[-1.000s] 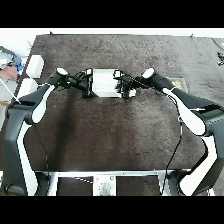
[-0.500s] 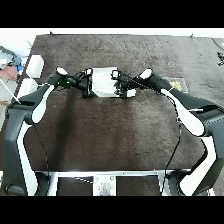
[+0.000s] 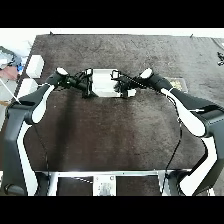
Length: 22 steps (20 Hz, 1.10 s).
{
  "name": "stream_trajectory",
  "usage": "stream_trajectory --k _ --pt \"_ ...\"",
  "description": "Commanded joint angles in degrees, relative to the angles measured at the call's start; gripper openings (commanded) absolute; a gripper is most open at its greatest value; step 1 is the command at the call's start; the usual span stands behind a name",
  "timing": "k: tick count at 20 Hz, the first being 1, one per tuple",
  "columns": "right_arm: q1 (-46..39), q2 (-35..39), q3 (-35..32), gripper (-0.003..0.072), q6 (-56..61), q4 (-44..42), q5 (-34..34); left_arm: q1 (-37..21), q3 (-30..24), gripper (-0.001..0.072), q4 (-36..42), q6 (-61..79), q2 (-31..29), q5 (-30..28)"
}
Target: Fold the box and place the chain.
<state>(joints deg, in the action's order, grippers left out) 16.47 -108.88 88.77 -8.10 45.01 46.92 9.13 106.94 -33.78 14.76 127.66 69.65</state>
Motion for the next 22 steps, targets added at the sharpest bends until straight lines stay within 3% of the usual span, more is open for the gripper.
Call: stream_trajectory --k 1,4,6,8,11,15,19,22 --pt "-0.04 2.62 0.02 0.0054 12.55 10.10 -0.17 0.00 0.07 0.0073 -0.02 0.09 -0.02 -0.24" --pt "-0.07 7.41 0.02 0.0025 31.06 25.05 2.01 0.00 0.07 0.0073 -0.04 0.09 -0.02 -0.24" --pt "-0.83 10.69 0.02 0.0010 49.83 33.20 3.45 0.00 0.07 0.0073 -0.04 0.11 -0.02 -0.24" --pt "-3.45 12.61 0.02 0.0010 62.97 34.47 6.75 0.00 0.07 0.0073 -0.04 0.11 -0.02 -0.24" --pt "-9.51 12.96 -0.76 0.0010 71.12 29.99 11.19 0.00 0.07 0.0073 -0.04 0.11 -0.04 -0.22" --pt "-16.96 12.92 -6.47 0.0009 67.63 13.99 7.39 0.00 0.07 0.0073 -0.04 0.11 -0.02 -0.20" --pt "-18.21 12.74 -12.07 0.0009 61.75 5.27 5.92 0.00 0.07 0.0073 -0.07 0.11 -0.04 -0.22" --pt "-18.18 9.60 -12.50 0.0010 61.79 -0.50 4.83 0.00 0.07 0.0073 -0.04 0.09 -0.04 -0.13"
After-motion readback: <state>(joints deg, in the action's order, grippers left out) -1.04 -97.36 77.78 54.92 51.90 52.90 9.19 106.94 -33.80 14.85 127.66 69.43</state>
